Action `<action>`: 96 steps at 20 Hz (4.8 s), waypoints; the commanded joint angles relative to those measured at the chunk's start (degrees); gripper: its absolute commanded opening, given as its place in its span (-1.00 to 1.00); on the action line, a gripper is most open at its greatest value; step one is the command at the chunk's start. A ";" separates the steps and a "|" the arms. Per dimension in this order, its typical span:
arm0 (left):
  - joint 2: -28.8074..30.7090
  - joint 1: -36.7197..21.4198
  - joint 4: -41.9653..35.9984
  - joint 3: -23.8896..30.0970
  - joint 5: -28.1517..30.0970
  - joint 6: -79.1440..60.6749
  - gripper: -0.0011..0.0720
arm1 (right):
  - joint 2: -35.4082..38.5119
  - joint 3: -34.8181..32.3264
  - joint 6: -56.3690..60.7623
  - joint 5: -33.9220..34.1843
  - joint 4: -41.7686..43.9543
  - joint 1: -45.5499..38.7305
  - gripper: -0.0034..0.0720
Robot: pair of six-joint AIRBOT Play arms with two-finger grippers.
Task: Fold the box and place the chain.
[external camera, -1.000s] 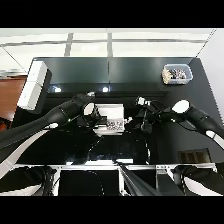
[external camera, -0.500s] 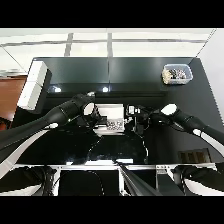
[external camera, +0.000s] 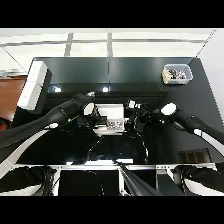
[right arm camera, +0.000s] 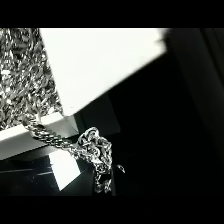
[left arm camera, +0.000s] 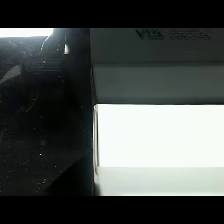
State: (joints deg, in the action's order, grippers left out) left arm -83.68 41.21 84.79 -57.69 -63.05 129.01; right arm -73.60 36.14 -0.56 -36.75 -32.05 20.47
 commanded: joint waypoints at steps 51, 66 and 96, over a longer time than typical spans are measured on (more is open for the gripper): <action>26.25 -23.52 -35.60 29.09 10.95 -119.95 0.98 | 19.17 3.02 42.93 -19.56 1.31 -14.99 -0.13; 6.73 -19.80 -51.34 19.30 16.35 -141.50 0.98 | 19.17 3.04 44.92 -19.78 1.53 -14.93 -0.13; 5.68 -18.29 -52.41 19.19 16.48 -143.84 0.29 | -7.37 25.99 21.59 -35.78 -7.41 1.79 0.99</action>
State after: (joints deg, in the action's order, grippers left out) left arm -77.95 22.90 32.36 -38.46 -46.57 -14.83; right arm -80.88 62.74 27.20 -70.76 -38.13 20.21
